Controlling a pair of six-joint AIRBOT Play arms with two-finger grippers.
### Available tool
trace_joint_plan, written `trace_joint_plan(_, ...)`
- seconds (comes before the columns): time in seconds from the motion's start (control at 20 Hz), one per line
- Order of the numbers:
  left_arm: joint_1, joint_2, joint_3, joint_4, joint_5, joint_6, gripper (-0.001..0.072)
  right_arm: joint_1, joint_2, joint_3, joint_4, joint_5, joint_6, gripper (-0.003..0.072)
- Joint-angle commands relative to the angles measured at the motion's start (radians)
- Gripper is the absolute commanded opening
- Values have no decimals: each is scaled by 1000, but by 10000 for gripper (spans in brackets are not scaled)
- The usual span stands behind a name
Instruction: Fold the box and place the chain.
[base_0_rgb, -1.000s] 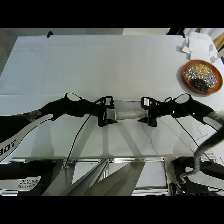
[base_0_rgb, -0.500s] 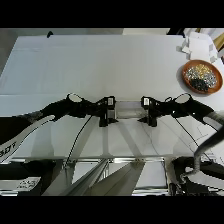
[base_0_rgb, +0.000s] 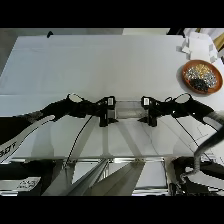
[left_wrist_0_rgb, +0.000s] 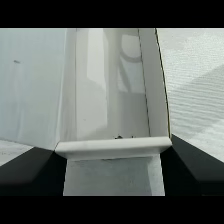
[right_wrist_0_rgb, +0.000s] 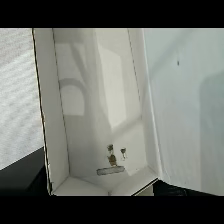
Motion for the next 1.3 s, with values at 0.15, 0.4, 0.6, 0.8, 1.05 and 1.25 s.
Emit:
trace_joint_plan(0.15,0,0,1,0,3,0,251,0,0,0,0,0,0,270)
trace_joint_plan(0.4,0,0,1,0,3,0,251,0,0,0,0,0,0,270)
trace_joint_plan(0.6,0,0,1,0,3,0,251,0,0,0,0,0,0,270)
trace_joint_plan(0.8,0,0,1,0,3,0,251,0,0,0,1,1,0,270)
trace_joint_plan(1.05,0,0,1,0,3,0,251,0,0,0,8,-3,0,271)
trace_joint_plan(1.25,0,0,1,0,3,0,251,-9,9,0,3,-24,42,568)
